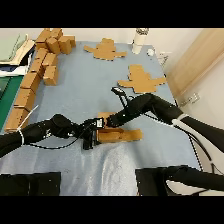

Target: Fold the box.

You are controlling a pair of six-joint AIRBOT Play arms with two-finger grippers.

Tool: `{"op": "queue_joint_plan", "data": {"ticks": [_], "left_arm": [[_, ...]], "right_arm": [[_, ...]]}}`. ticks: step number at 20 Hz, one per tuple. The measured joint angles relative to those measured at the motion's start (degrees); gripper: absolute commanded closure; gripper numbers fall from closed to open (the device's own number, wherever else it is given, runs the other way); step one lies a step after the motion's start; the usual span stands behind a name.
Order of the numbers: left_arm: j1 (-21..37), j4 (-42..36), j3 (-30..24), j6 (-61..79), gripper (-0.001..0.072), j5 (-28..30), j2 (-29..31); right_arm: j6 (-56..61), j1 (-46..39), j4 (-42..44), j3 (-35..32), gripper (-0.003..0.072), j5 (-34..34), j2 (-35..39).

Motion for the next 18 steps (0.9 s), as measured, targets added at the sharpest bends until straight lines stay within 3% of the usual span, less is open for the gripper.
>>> {"op": "queue_joint_plan", "data": {"ticks": [5,12,18], "left_arm": [[0.0,0.0,0.0,0.0,0.0119,0.0,0.0],[0.0,0.0,0.0,0.0,0.0119,0.0,0.0],[0.0,0.0,0.0,0.0,0.0119,0.0,0.0]], "right_arm": [[-1.1,0.0,-1.3,0.9,0.0523,2.3,-4.8],[-3.1,0.1,-2.0,1.2,0.0524,2.9,-5.9],[-5.3,-0.1,-11.1,3.1,0.0523,-1.3,4.1]]}}
